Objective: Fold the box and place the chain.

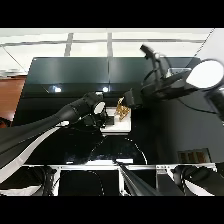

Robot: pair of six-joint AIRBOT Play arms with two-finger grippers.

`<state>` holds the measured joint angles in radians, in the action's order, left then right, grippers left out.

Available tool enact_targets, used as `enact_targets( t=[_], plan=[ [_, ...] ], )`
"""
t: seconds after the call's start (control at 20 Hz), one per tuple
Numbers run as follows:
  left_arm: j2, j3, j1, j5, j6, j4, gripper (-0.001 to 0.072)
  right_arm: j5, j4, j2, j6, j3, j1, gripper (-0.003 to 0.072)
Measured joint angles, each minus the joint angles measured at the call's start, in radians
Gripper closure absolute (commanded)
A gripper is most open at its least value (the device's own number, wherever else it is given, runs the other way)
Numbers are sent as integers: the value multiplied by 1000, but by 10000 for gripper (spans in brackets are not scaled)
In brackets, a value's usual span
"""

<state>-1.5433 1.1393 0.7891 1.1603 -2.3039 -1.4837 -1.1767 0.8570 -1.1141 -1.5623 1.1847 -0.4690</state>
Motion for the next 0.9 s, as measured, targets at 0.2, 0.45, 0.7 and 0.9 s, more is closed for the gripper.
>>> enact_targets(
  t=[0.2,0.45,0.7,0.9],
  plan=[
    [0,0,0,0,0,0,686,43,3,-54,0,-63,-18,603],
    [0,0,0,-2,0,0,686,64,19,-79,3,-88,-13,300],
    [0,0,0,0,5,0,686,-45,80,-35,18,-89,112,301],
    [0,14,2,29,28,0,113,-105,109,27,43,-89,204,300]
  ],
)
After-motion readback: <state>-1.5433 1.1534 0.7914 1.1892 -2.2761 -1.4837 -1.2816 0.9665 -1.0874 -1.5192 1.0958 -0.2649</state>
